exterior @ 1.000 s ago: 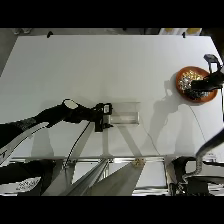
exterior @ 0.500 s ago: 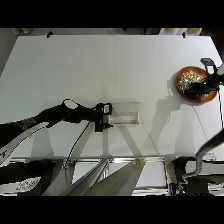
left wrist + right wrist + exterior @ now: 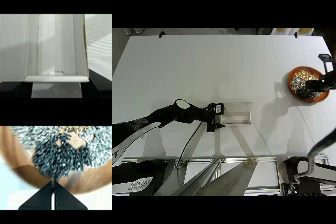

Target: Fold the box and place the chain.

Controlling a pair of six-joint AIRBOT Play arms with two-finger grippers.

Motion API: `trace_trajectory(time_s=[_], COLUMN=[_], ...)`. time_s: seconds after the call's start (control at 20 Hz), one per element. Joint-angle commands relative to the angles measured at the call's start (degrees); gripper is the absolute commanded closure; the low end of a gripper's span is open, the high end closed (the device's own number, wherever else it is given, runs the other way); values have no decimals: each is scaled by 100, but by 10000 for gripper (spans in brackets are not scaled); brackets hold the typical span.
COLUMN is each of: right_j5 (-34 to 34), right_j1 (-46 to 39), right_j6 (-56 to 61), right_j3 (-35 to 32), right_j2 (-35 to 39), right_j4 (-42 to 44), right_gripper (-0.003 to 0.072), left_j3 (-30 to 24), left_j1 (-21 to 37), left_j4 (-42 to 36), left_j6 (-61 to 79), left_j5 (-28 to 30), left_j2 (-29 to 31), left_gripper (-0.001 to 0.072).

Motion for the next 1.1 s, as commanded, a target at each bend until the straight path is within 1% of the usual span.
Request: trace_trajectory(time_s=[0.0,0.05,0.15,0.35,0.5,0.65,0.8,0.9,1.05], right_j5=[551,745,1060,1440,1567,1711,1650,1495,1005], right_j1=[-2,24,280,1294,2144,3036,4052,4651,5257], right_j6=[-4,-66,-140,76,380,678,994,1178,1421], right_j3=[4,4,0,-4,-7,-7,-46,-138,-492], right_j2=[896,1189,1727,2662,3132,3364,3373,3373,3370], right_j4=[741,1075,1338,1440,1460,1467,1464,1453,1458], right_gripper=[671,671,672,672,672,671,671,671,671], left_j3=[-2,-2,-2,-2,-2,-2,-2,-2,-2], left_j1=[2,2,2,2,2,2,2,2,2], left_j4=[2,2,2,2,2,2,2,2,2], left_j6=[2,2,2,2,2,2,2,2,2], left_j5=[0,0,0,0,0,0,-2,0,0], left_j2=[2,2,2,2,2,2,2,2,2], left_gripper=[320,320,320,320,320,320,320,320,320])
